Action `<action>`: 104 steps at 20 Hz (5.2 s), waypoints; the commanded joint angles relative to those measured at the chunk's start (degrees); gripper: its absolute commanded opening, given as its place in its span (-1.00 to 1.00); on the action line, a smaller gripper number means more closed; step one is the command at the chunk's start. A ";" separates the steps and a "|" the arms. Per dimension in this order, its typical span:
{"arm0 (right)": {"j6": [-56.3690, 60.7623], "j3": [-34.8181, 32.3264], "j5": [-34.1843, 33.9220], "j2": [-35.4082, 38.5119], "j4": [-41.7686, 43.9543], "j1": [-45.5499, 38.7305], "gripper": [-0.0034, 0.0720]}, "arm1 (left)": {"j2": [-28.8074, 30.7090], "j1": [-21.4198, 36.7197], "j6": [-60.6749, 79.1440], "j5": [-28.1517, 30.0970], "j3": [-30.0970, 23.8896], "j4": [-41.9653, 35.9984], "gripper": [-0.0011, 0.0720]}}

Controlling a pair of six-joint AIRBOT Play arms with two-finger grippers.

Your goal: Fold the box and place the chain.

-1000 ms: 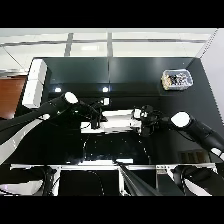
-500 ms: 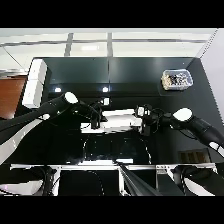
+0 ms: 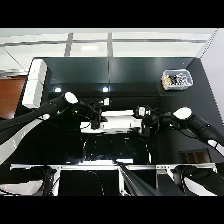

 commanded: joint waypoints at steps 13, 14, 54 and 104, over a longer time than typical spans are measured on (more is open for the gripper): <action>0.85 0.31 -1.05 -6.05 -3.21 2.25 0.86 | -0.02 -0.04 -0.02 -1.22 0.17 0.09 -0.91; 1.42 0.44 -1.27 -6.21 -4.68 3.17 0.86 | -0.02 -0.07 -0.04 -1.44 0.17 0.96 -0.91; 10.05 3.87 -4.94 -9.55 -9.38 6.62 0.86 | -0.04 -0.15 -0.07 -1.14 0.15 1.22 -0.91; 10.08 3.85 -5.07 -9.55 -9.33 6.62 -0.66 | 4.61 2.58 -31.36 6.03 -10.47 -20.98 -0.92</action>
